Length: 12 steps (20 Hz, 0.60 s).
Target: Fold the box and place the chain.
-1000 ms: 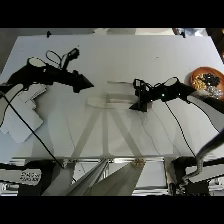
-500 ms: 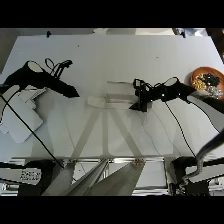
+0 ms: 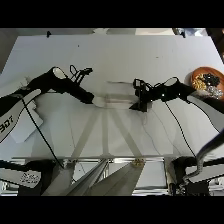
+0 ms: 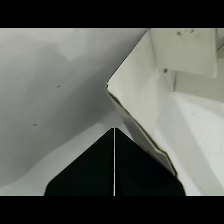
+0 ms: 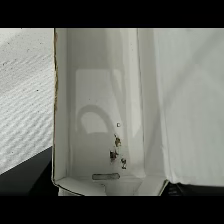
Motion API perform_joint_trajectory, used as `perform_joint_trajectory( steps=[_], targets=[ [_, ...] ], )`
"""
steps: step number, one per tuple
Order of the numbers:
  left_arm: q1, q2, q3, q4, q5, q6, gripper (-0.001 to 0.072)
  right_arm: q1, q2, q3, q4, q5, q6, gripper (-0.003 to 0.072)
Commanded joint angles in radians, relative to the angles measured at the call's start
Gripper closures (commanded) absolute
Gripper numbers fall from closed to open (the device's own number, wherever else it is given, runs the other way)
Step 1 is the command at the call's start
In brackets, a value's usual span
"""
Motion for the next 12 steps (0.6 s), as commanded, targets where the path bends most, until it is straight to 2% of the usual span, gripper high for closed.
perform_joint_trajectory(
  steps=[1, 5, 6, 8, 9, 10, 11, 12],
  targets=[
    [-0.038, -0.001, 0.000, -0.028, 0.014, -0.019, 0.0699, 0.000, 0.000, 0.001, 0.000, 0.000, 0.000, 0.0323],
    [-0.032, 0.017, 0.000, -0.106, 0.012, -0.017, 0.0697, 0.000, 0.000, 0.001, 0.000, 0.000, 0.000, 0.0323],
    [-0.027, 0.022, 0.000, -0.134, 0.012, -0.017, 0.0664, 0.000, 0.000, 0.001, 0.000, 0.000, 0.000, 0.0323],
    [-0.016, 0.024, 0.000, -0.190, 0.012, -0.016, 0.0654, 0.000, 0.000, 0.001, 0.000, 0.000, 0.000, 0.0323],
    [-0.012, 0.024, 0.000, -0.203, 0.012, -0.010, 0.0560, 0.000, 0.000, 0.001, 0.000, 0.000, 0.000, 0.0323],
    [-0.011, 0.024, 0.000, -0.212, 0.012, -0.010, 0.0408, 0.000, 0.000, 0.001, 0.000, 0.000, 0.000, 0.0323],
    [-0.011, 0.024, 0.000, -0.216, 0.011, -0.010, 0.0359, 0.000, 0.000, 0.001, 0.000, 0.000, 0.000, 0.0323],
    [-0.011, 0.024, 0.000, -0.216, 0.011, -0.009, 0.0359, 0.000, 0.000, 0.001, 0.000, 0.000, 0.000, 0.0323]
  ],
)
